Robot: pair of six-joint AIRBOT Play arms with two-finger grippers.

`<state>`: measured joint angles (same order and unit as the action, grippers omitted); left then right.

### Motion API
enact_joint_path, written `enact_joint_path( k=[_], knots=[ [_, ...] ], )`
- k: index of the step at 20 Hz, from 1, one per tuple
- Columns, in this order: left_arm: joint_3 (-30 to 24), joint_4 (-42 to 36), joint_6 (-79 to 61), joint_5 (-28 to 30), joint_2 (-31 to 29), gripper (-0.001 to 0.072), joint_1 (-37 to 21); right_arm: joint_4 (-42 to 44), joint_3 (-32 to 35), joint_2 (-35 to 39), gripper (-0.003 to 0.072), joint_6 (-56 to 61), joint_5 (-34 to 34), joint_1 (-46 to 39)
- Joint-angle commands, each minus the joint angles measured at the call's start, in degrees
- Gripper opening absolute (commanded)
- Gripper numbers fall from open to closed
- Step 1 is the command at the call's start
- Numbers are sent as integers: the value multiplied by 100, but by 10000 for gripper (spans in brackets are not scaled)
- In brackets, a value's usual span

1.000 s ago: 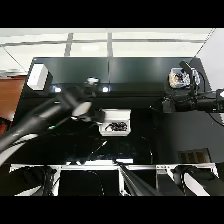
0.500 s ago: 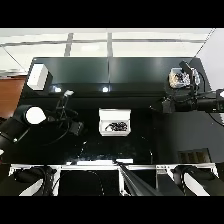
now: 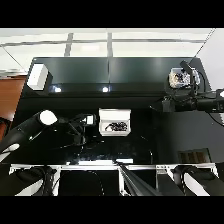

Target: Fold the box and place the chain.

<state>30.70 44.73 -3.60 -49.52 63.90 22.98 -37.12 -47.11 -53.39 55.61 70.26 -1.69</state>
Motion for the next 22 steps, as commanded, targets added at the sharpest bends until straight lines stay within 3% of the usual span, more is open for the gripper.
enact_joint_path(
  k=[1, 6, 22],
  knots=[
    [199, -957, -929, 339, 588, 715, -7, 2, 4, 2, 279, 81, 4, 2],
    [363, -981, -929, 437, 968, 715, -28, 2, 4, 2, 279, 101, 7, 2],
    [490, -1126, -1128, 369, 1158, 714, -4, 2, 4, 2, 279, 184, 31, 2]
  ],
)
